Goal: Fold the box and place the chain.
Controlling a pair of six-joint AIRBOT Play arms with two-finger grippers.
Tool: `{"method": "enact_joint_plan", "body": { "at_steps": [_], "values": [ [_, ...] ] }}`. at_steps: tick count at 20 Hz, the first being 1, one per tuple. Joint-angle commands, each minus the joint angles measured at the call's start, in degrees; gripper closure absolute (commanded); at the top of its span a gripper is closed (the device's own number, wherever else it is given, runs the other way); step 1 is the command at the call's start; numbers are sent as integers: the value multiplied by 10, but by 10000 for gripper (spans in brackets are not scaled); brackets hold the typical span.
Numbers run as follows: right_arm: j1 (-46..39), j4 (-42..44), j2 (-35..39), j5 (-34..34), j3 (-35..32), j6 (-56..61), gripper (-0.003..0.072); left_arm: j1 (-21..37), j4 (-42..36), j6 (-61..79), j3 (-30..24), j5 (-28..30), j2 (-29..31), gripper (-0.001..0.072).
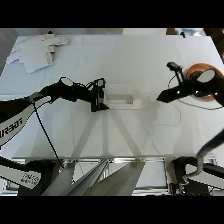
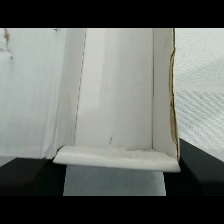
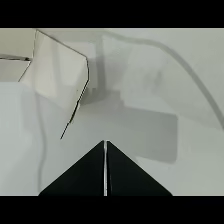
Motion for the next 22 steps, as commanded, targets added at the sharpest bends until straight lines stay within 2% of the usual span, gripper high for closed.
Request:
{"method": "enact_joint_plan", "body": {
  "at_steps": [1, 7, 13, 20, 21, 22],
  "values": [
    [18, 39, -8, -49, -59, 13, 675, 0, 0, 0, 0, 0, 0, 434],
    [64, 182, -46, -96, -71, -34, 678, 0, 0, 0, 0, 0, 0, 434],
    [71, 190, -50, -125, -71, -38, 678, 0, 0, 0, 0, 0, 0, 434],
    [71, 320, -50, -75, -71, -112, 674, 0, 0, 0, 0, 0, 0, 434],
    [71, 325, -50, -75, -71, -112, 662, 0, 0, 0, 0, 0, 0, 434],
    [71, 327, -50, -74, -71, -112, 606, 0, 0, 0, 0, 0, 0, 434]
  ]
}}
